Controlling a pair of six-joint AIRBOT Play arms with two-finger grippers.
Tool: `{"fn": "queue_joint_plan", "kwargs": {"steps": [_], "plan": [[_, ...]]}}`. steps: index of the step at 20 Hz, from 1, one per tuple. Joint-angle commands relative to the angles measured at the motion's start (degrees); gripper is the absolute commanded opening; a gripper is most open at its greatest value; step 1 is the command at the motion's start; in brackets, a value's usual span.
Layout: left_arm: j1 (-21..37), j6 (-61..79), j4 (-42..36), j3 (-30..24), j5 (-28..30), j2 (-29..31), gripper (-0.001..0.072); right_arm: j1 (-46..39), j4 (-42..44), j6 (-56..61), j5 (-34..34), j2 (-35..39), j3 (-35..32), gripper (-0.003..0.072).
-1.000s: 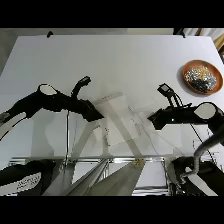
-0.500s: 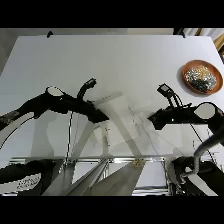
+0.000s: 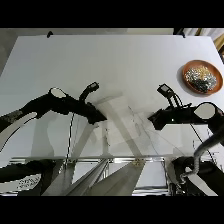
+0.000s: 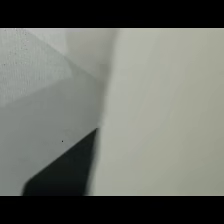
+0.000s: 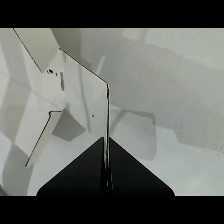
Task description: Fold the box and place the chain.
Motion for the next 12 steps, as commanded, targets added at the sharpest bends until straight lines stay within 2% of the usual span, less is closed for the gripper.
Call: {"fn": "queue_joint_plan", "kwargs": {"steps": [1, 2, 4, 5, 7, 8, 10, 12], "plan": [[-0.02, 2.49, 0.0, -0.02, 1.11, -0.09, 0.0061, 0.04, 0.02, 0.02, -0.02, 0.04, 0.0, 0.0011], [-0.02, 3.06, -0.13, -0.02, 1.07, -0.09, 0.0004, 0.04, 0.04, 0.02, -0.02, 0.04, 0.0, 0.0011], [-0.02, 4.79, 0.04, 0.0, 1.09, 0.02, 0.0005, 0.04, 0.74, 0.07, 0.46, 0.04, 0.0, 0.0012], [-0.02, 5.73, 0.13, 0.0, 1.07, 0.02, 0.0005, 0.04, 1.9, 0.07, 0.98, 0.04, 0.02, 0.0046], [-0.02, 5.86, 0.87, 0.37, 0.9, 0.02, 0.0005, 0.04, 3.82, 0.09, 1.88, 0.04, 0.07, 0.0292], [-0.02, 5.79, 2.32, 0.98, 0.57, 0.07, 0.0004, 0.04, 4.09, 0.09, 2.36, 0.04, 0.07, 0.0347], [-0.59, 3.74, 10.51, 4.33, -2.27, 0.26, 0.0005, 0.04, 4.0, 0.09, 3.98, 0.04, 0.22, 0.0347], [-2.95, -4.39, 23.87, 10.93, -6.23, 0.37, 0.0004, 0.04, 3.1, 0.74, 6.75, 0.07, 1.38, 0.0347]]}}
